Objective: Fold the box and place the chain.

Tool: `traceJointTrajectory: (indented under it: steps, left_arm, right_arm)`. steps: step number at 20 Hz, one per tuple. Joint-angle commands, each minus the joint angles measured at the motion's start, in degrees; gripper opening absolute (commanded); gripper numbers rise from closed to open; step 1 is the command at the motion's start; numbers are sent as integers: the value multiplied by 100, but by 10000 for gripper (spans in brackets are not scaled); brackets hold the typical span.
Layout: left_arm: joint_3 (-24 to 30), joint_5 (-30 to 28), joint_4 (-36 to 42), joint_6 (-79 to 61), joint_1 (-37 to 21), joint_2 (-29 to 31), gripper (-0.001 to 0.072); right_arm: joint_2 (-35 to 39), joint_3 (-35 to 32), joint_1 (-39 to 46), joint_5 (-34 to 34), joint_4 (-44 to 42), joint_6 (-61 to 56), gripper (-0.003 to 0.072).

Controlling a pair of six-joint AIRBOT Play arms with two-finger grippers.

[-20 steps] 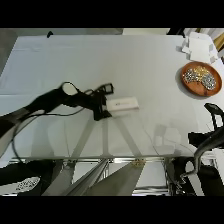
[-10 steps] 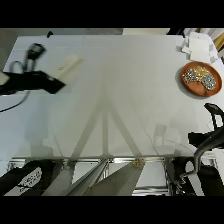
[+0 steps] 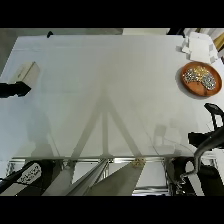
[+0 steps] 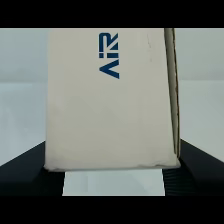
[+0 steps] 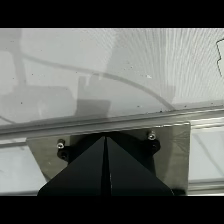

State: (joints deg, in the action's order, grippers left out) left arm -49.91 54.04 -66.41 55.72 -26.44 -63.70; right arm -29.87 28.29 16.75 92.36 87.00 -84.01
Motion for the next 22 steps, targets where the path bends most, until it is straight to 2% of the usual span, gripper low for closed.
traceJointTrajectory:
  steps: [1, 7, 8, 11, 13, 19, 22]
  left_arm:
    - [177, 85, -492, 155, -133, -240, 1]
    - [699, 0, -1040, 155, -138, -518, 13]
    - [748, 0, -1126, 155, -138, -538, 71]
    - [776, -22, -1167, 155, -133, -538, 506]
    - [776, -39, -1167, 155, -133, -529, 687]
    - [774, -520, -1141, 282, -46, 164, 701]
    - [774, -623, -1137, 254, 479, 662, 695]
  right_arm:
    - [4, 4, 4, 0, -2, 0, 13]
    - [4, 4, 4, 0, -2, 0, 13]
    - [4, 4, 4, 2, -2, 0, 13]
    - [4, 4, 4, 2, -2, 0, 13]
    - [4, 4, 4, 2, -2, 0, 13]
    - [9, 4, 4, 2, -2, 0, 13]
    - [9, 4, 4, 2, -2, 0, 13]
